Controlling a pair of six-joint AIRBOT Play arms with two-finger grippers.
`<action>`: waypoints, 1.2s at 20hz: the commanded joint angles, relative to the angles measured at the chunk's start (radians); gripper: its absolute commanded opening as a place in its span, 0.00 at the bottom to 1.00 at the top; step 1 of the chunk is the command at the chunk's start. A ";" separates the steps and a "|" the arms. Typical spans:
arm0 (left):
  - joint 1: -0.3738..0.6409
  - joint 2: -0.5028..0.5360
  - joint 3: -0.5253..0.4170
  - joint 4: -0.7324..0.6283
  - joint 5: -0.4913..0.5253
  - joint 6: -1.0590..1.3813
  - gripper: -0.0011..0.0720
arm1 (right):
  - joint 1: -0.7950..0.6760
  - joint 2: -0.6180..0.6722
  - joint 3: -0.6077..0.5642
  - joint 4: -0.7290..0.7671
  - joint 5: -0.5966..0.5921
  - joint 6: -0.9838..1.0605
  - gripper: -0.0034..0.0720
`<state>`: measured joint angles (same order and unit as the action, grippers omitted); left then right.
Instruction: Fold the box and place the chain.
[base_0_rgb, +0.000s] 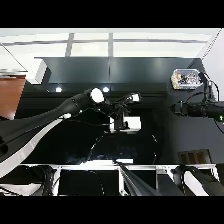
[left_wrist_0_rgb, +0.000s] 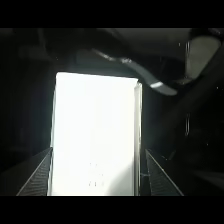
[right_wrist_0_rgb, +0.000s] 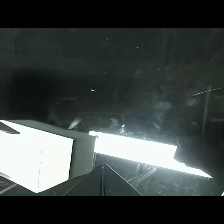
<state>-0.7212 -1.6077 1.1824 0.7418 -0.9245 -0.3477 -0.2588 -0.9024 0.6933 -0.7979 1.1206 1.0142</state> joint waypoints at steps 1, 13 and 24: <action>-0.007 -0.003 0.003 0.036 -0.030 -0.019 0.99 | -0.001 0.001 0.000 0.000 0.000 -0.003 0.07; -0.053 0.024 0.000 0.344 0.021 -0.248 0.47 | -0.001 0.001 0.000 0.000 0.007 -0.001 0.07; 0.881 0.291 -0.137 0.754 -0.264 -0.737 0.47 | -0.001 0.001 0.000 0.001 -0.001 0.000 0.07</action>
<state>-0.1322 -1.3544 1.0653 1.4803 -1.1358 -1.0069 -0.2588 -0.9024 0.6933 -0.7975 1.1267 1.0130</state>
